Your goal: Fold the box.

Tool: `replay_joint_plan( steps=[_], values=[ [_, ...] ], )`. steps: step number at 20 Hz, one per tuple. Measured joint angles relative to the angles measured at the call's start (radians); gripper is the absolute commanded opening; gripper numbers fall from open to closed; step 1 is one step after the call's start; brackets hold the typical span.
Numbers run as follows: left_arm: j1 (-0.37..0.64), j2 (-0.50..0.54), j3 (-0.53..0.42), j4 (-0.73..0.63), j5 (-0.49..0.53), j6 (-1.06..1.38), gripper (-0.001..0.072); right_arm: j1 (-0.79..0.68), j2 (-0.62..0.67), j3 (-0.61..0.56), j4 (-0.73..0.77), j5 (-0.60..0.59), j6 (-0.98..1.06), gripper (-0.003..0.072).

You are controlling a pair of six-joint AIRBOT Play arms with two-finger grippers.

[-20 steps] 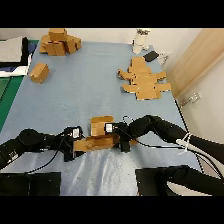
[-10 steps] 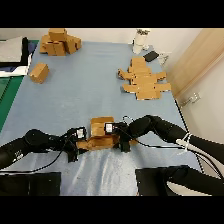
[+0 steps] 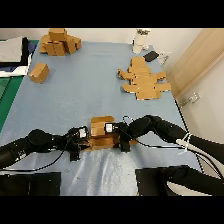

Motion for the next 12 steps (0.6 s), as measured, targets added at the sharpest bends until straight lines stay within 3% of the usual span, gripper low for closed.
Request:
replay_joint_plan(
  steps=[8,9,10,12],
  values=[
    [-0.005,-0.009,0.013,0.046,-0.053,-0.041,0.018,0.0,0.0,0.0,0.0,0.0,0.0,0.0519],
    [0.0,0.002,0.011,0.071,-0.064,-0.069,0.0348,0.0,0.0,0.0,0.0,0.0,0.0,0.0519],
    [0.007,0.015,0.008,0.096,-0.069,-0.102,0.0577,0.0,0.0,0.0,0.0,0.0,0.0,0.0519],
    [0.031,0.04,0.004,0.139,-0.076,-0.174,0.0615,0.0,0.0,0.0,0.0,0.0,0.0,0.0519]
  ],
)
